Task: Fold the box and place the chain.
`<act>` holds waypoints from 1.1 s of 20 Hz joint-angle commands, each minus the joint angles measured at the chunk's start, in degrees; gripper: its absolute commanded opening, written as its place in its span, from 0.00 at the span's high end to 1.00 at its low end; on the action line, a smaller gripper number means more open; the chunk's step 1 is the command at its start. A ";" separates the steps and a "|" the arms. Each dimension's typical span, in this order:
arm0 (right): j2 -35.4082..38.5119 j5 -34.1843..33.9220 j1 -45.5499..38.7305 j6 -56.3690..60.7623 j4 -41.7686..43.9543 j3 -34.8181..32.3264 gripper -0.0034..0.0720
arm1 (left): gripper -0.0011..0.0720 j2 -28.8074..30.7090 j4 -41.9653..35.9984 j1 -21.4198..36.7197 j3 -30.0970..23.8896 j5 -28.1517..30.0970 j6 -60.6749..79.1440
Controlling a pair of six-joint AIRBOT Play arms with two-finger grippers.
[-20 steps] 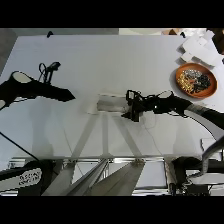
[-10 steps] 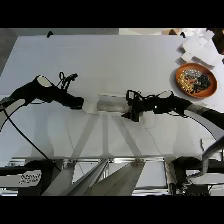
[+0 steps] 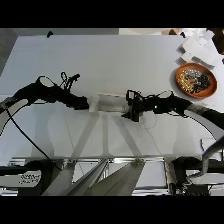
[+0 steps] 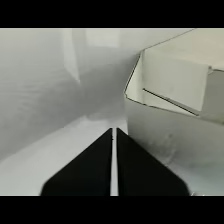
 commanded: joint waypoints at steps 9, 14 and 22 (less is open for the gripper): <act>-0.02 0.00 -0.02 0.02 0.00 0.02 0.27 | 0.54 3.78 -6.08 -1.31 -0.04 -0.24 2.10; -0.02 0.02 -0.02 0.00 0.00 0.02 0.27 | 0.54 3.78 -9.55 -3.13 -0.04 -0.26 4.76; -0.02 0.00 -0.02 0.02 0.00 0.02 0.27 | 0.52 3.63 -9.03 -5.99 -0.04 1.51 4.76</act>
